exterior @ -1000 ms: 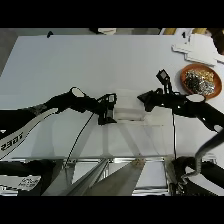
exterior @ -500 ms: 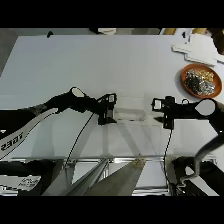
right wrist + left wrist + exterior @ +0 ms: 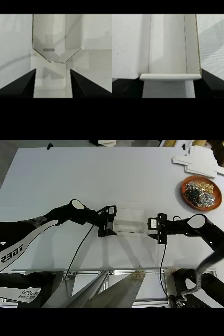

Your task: Fold the box and place the chain.

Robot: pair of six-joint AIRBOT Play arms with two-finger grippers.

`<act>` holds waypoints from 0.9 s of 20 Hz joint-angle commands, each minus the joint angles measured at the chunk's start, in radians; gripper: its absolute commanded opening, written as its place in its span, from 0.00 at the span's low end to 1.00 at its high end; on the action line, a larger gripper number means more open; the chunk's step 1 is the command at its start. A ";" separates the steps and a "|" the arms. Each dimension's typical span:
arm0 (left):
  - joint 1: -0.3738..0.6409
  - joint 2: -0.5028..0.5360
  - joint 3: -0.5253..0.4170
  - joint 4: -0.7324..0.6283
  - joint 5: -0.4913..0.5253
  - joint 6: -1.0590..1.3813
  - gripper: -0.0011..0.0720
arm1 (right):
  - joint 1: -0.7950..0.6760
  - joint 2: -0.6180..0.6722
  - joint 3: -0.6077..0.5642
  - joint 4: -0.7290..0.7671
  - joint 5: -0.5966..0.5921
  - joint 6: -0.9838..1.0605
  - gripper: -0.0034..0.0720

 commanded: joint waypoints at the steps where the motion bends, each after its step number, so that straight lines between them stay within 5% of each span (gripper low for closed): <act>1: 0.001 0.001 0.001 0.000 0.000 0.000 0.30 | 0.001 -0.038 -0.006 0.105 -0.034 -0.035 0.55; 11: 0.001 0.001 0.001 0.000 0.000 0.000 0.30 | 0.066 -0.064 -0.006 0.130 -0.062 -0.032 0.26; 18: 0.001 0.001 0.001 0.000 0.000 0.000 0.30 | 0.067 -0.070 -0.006 0.251 -0.069 -0.034 0.17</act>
